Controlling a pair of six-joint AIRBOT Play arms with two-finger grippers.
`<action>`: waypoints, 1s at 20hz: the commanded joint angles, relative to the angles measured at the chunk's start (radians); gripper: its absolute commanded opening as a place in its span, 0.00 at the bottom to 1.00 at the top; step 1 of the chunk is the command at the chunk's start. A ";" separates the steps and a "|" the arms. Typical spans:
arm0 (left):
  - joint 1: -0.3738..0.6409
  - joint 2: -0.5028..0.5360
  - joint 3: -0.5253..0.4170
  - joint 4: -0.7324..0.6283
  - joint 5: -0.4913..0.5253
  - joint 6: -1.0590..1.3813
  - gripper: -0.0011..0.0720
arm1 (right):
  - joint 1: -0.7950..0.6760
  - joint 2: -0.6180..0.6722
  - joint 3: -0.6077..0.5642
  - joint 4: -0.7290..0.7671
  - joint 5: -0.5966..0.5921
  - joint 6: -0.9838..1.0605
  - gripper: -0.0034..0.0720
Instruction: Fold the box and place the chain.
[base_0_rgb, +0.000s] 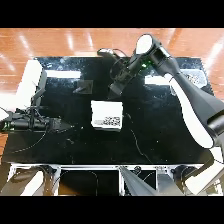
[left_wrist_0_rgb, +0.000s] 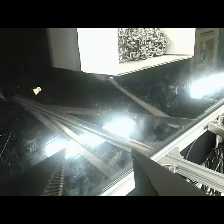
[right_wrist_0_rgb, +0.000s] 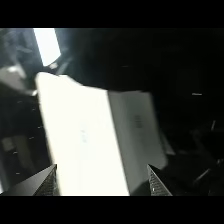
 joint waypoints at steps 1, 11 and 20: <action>0.001 -0.029 0.000 0.000 -0.003 0.000 0.71 | -0.066 -0.017 0.006 0.087 0.021 -0.053 0.95; 0.001 -0.050 0.045 -0.001 -0.011 0.001 0.71 | -0.034 -0.112 0.003 0.123 0.136 0.011 0.95; -0.002 -0.050 0.045 -0.004 -0.014 0.005 0.71 | 0.079 -0.102 0.003 0.006 0.162 0.057 0.95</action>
